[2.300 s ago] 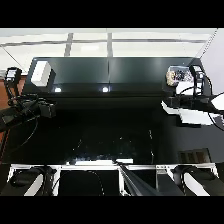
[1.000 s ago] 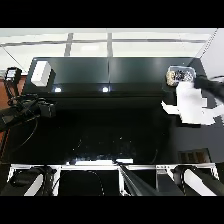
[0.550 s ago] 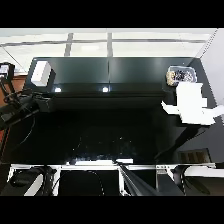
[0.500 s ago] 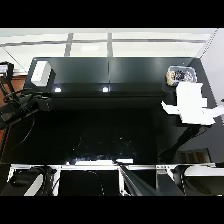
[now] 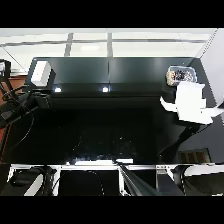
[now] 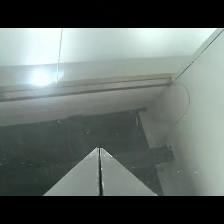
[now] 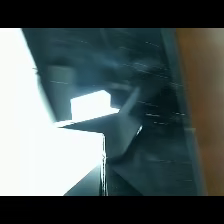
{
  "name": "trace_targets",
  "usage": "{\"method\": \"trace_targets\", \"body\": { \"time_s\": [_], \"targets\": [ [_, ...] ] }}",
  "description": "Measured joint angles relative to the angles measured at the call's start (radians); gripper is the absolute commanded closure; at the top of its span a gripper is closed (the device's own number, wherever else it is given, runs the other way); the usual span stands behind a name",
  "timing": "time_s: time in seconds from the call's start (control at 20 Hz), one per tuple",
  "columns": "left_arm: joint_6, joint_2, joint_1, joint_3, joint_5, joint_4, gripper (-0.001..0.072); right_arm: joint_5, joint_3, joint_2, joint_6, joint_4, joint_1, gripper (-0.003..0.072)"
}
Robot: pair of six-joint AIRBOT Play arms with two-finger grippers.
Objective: Fold the box and place the chain.
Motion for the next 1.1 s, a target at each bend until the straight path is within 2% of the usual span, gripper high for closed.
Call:
{"method": "trace_targets", "body": {
  "time_s": [0.2,0.45,0.6,0.75,0.8,0.85,0.9,1.0,1.1],
  "targets": [
    [0.000,0.000,0.000,-0.005,0.000,-0.014,0.0684,-0.020,-0.138,0.209,-0.018,0.134,0.047,0.0671],
    [0.000,-0.015,-0.005,-0.061,-0.011,-0.130,0.0685,-0.145,-0.451,0.514,-0.024,0.286,0.214,0.0672],
    [0.000,-0.045,-0.021,-0.100,-0.015,-0.200,0.0685,-0.291,-0.670,0.665,-0.026,0.384,0.393,0.0672],
    [0.002,-0.109,-0.058,-0.117,-0.009,-0.257,0.0682,-0.473,-0.872,0.748,-0.023,0.479,0.610,0.0671],
    [0.004,-0.138,-0.071,-0.119,-0.003,-0.281,0.0641,-0.537,-0.929,0.763,-0.021,0.514,0.683,0.0671],
    [0.009,-0.176,-0.082,-0.115,-0.002,-0.308,0.0374,-0.595,-0.972,0.772,-0.021,0.543,0.747,0.0671],
    [0.015,-0.217,-0.089,-0.101,-0.011,-0.330,-0.0005,-0.649,-1.011,0.780,-0.018,0.566,0.811,0.0671],
    [0.024,-0.323,-0.096,-0.042,-0.056,-0.362,0.0001,-0.733,-1.057,0.789,-0.013,0.598,0.902,0.0671],
    [0.058,-0.447,-0.098,0.054,-0.144,-0.382,0.0002,-0.787,-1.083,0.793,-0.008,0.617,0.960,0.0671]
  ]
}}
